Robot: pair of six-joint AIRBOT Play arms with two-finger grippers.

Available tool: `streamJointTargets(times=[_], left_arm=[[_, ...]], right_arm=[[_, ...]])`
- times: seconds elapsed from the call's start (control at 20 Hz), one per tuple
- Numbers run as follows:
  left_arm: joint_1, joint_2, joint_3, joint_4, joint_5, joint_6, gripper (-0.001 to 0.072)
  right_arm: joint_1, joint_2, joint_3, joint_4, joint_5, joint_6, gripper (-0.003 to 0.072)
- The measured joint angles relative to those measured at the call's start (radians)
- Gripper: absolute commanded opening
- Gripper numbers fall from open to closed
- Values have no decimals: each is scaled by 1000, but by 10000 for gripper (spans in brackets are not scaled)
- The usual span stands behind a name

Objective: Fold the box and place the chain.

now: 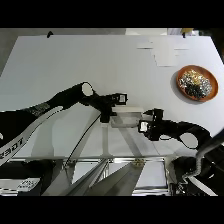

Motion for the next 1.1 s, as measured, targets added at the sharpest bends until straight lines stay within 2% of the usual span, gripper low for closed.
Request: streamJointTargets(times=[0.8, 1.1], left_arm=[[0, 0, 0, 0, 0, 0, 10], [0, 0, 0, 0, -1, 0, 10]], right_arm=[[-239, -219, 69, 414, 147, -451, 676], [-277, -366, 126, 516, 233, -596, 675]])
